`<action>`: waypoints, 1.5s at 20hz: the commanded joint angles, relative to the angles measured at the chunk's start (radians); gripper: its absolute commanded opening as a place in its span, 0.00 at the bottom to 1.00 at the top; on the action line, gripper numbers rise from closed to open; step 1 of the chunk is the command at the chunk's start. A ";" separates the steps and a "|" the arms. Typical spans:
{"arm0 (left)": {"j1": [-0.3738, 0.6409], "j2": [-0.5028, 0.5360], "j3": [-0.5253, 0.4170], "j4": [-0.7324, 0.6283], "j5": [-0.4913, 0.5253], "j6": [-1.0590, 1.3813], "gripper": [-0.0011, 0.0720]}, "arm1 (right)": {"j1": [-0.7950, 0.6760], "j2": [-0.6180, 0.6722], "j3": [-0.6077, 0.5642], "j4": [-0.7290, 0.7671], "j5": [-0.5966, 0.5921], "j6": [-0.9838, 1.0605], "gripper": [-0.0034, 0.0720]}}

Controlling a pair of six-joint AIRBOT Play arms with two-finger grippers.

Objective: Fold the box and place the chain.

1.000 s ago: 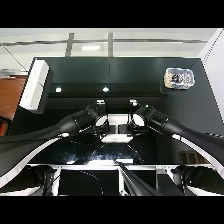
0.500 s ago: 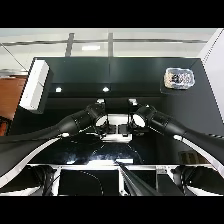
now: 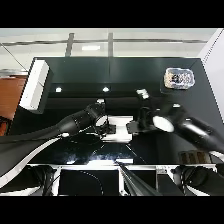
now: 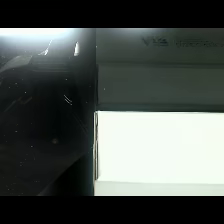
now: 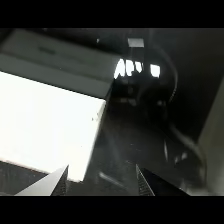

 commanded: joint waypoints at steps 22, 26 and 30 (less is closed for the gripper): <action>0.001 0.000 0.000 -0.005 -0.018 0.000 0.06 | -0.897 -0.669 0.653 -0.162 -0.229 -0.094 0.98; 0.001 0.000 0.000 -0.005 -0.018 0.000 0.06 | -0.897 -0.828 0.820 -0.162 -0.146 -0.058 0.97; 0.001 0.000 0.000 -0.004 -0.017 0.000 0.06 | -0.919 -0.869 0.831 -0.162 -0.141 0.106 0.97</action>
